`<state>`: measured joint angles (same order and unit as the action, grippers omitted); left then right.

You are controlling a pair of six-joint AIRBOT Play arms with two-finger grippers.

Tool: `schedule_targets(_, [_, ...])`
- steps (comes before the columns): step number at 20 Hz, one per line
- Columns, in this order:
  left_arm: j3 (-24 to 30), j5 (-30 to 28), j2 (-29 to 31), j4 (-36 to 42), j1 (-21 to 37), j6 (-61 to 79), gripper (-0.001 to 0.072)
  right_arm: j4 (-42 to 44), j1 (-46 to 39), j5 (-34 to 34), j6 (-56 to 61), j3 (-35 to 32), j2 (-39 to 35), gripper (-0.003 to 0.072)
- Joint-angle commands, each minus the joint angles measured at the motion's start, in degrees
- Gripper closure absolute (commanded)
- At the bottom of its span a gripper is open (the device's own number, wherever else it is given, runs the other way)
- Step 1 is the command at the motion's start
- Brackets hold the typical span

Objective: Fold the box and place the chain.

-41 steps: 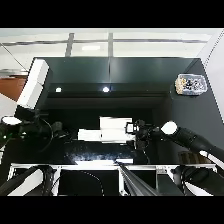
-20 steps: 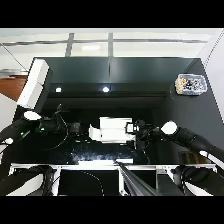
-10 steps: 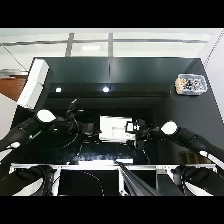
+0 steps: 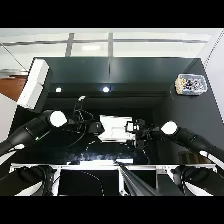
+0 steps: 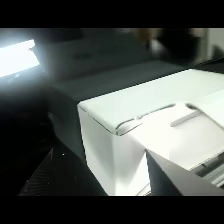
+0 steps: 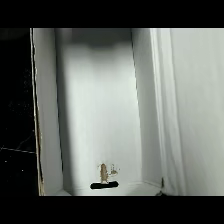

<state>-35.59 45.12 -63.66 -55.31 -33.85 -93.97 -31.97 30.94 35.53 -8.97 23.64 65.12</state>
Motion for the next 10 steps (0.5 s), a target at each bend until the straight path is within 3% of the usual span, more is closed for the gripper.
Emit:
schedule_targets(1, [-0.7, -0.9, 0.0, -8.2, -4.8, -12.0, 0.0011, 0.0, 0.0, 0.0, 0.0, 0.0, 0.0, 0.0209])
schedule_targets(4, [-3.1, -0.7, -1.4, -16.6, -9.5, -19.8, 0.0012, 0.0, 0.0, 0.0, 0.0, 0.0, 0.0, 0.0209])
schedule_targets(8, [-8.0, 5.0, -4.6, -27.0, -13.3, -31.1, 0.0058, 0.0, 0.0, 0.0, 0.0, 0.0, 0.0, 0.0209])
schedule_targets(10, [-10.1, 7.9, -6.9, -27.8, -14.6, -31.9, 0.0183, 0.0, 0.0, 0.0, 0.0, 0.0, 0.0, 0.0209])
